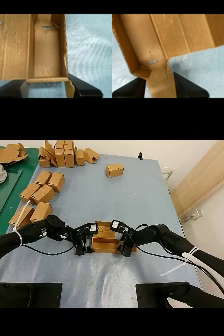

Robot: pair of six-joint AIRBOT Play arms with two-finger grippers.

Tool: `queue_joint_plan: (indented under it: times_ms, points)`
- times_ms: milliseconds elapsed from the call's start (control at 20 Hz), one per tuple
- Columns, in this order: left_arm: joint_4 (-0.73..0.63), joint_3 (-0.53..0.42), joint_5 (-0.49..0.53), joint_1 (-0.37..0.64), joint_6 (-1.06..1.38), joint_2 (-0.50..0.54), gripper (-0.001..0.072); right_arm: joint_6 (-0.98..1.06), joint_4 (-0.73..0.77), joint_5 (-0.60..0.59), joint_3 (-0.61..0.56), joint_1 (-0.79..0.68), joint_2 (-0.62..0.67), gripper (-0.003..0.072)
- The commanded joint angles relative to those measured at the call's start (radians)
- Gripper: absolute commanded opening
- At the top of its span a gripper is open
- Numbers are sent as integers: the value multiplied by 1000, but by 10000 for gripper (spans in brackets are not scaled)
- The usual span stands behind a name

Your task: Fold the box.

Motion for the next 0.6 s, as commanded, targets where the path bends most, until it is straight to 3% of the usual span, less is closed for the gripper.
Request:
queue_joint_plan:
  times_ms: [0, 50, 100, 150, 300, 400, 550]
  points:
    - [0, 0, 0, 0, 0, 0, 401, -13, 8, 12, 0, 3, -6, 499]
    - [0, 0, 0, 0, 0, 0, 401, -25, 18, 12, 0, 4, -2, 496]
    - [0, 0, 0, 0, 0, 0, 401, -33, 42, 11, 0, 4, 4, 445]
    - [0, 0, 0, 0, 0, 0, 401, -45, 69, 9, 0, 5, 9, 292]
    - [0, 0, 0, 0, 0, -1, 401, -146, 122, 13, 0, 37, 13, 274]
    - [0, 0, 0, 0, 0, 0, 401, -150, 122, 12, 0, 70, 13, 140]
    - [0, 0, 0, 0, 0, -1, 401, -150, 122, 33, 0, 93, 12, 80]
